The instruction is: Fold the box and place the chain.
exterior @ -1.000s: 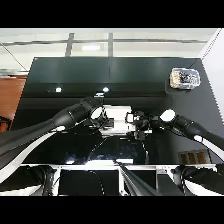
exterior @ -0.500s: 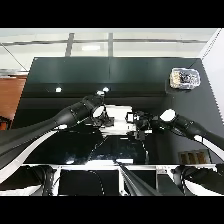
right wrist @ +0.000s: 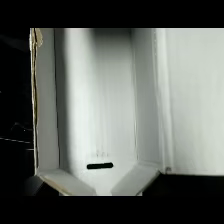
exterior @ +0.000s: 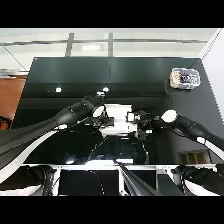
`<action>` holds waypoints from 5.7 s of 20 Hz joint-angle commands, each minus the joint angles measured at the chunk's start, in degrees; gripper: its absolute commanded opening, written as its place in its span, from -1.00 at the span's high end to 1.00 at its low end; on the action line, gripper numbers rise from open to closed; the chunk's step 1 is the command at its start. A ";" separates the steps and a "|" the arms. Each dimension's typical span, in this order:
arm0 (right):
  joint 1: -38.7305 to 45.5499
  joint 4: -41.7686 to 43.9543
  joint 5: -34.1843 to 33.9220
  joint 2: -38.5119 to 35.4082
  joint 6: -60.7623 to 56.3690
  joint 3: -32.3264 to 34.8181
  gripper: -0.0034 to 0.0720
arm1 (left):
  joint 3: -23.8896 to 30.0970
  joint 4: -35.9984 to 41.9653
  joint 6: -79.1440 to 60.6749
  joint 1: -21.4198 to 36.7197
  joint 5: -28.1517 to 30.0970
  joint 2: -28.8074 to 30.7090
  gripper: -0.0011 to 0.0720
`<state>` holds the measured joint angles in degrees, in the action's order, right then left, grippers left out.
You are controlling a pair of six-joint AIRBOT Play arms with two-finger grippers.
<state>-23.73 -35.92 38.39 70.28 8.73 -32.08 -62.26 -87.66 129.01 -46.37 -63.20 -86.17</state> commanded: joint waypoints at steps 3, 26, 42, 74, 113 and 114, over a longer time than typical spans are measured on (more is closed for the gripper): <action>0.04 -9.16 4.02 -4.92 -7.56 -0.04 -0.82 | -0.02 -0.42 0.02 -0.04 -0.13 -0.04 0.90; -5.35 6.97 -1.60 -1.03 -5.05 0.13 0.54 | -0.02 -0.15 0.02 0.02 0.04 -0.04 0.90; 4.44 -2.03 18.99 -9.79 -48.11 -2.82 0.87 | -0.02 1.16 0.02 0.07 -0.04 -0.04 0.90; 41.83 0.98 31.58 -2.38 -59.32 4.70 0.87 | -0.02 1.16 0.02 0.07 1.18 -0.04 0.90; 22.71 15.15 32.94 8.74 -51.80 0.07 -0.68 | -0.02 1.29 0.02 0.07 1.42 -0.04 0.90; 21.38 15.10 31.78 8.74 -51.82 -0.83 -0.68 | -0.02 1.29 0.02 0.07 1.42 -0.04 0.90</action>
<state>0.93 -21.37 74.24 79.00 -42.81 -31.66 -62.26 -86.32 129.03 -46.35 -61.80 -86.17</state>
